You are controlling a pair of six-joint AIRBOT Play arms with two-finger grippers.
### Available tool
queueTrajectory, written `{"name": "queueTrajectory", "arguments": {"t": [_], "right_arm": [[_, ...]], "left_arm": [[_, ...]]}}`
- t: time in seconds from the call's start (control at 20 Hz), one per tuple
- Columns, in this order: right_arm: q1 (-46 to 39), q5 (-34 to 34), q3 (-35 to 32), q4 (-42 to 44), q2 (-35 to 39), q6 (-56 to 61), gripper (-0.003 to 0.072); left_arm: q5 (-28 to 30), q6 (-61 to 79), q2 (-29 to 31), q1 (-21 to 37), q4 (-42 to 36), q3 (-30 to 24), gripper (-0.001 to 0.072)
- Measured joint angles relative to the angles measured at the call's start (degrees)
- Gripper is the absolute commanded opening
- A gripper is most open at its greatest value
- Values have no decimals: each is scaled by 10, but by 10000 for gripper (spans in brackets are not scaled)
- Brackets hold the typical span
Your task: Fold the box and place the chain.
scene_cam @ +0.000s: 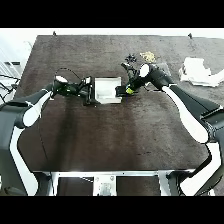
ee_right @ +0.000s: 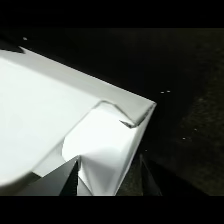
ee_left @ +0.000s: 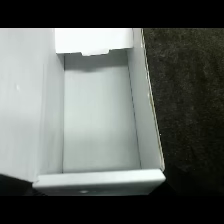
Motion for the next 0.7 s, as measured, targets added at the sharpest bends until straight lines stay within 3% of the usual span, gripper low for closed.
{"name": "queueTrajectory", "arguments": {"t": [0.35,0.7], "right_arm": [[27,-4,37,-102,-14,76,434],[51,62,129,-148,-66,115,422]], "left_arm": [[-1,0,0,0,0,0,530],[-4,1,0,0,-1,0,531]]}}
